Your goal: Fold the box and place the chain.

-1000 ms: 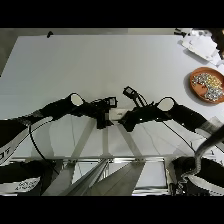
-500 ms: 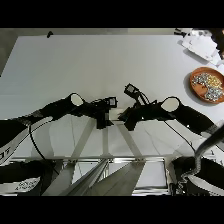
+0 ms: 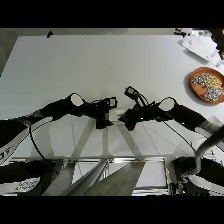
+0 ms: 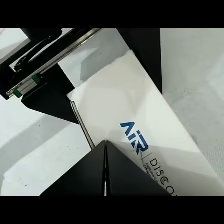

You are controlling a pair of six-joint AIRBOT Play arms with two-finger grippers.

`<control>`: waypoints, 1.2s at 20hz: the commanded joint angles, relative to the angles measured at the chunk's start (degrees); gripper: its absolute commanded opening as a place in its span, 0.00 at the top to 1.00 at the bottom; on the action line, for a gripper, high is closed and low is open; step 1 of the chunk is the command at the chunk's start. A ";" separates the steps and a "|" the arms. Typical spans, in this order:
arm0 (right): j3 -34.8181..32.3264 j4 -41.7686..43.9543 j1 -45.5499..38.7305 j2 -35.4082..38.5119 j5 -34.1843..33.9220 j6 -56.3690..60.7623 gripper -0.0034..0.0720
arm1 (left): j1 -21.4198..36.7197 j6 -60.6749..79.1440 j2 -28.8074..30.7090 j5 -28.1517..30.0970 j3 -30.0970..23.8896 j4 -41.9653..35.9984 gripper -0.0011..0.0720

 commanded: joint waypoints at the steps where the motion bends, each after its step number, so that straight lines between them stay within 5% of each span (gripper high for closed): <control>1: -1.31 -0.96 -0.02 0.02 -1.07 -2.14 0.94 | 0.00 -0.31 0.02 -0.07 -0.02 -0.24 0.53; 14: -0.68 -3.96 -0.13 16.04 -13.40 -3.74 0.94 | 0.02 -0.31 0.02 -0.02 -0.02 -0.26 0.53; 18: -0.57 -19.58 -0.13 23.63 -11.15 17.44 0.94 | 0.02 -0.31 0.02 -0.04 -0.02 -0.26 0.53; 20: -0.44 -37.22 -0.13 26.36 -6.10 37.68 0.94 | 0.02 -0.31 0.02 -0.37 -0.02 -0.24 0.53; 22: 1.29 -55.17 -0.33 26.88 8.92 57.99 0.94 | 0.00 -0.31 0.02 -0.44 -0.02 -0.24 0.53; 24: 3.04 -58.05 -3.19 26.86 26.18 62.49 0.94 | 0.02 -0.31 0.02 -0.46 -0.02 -0.26 0.53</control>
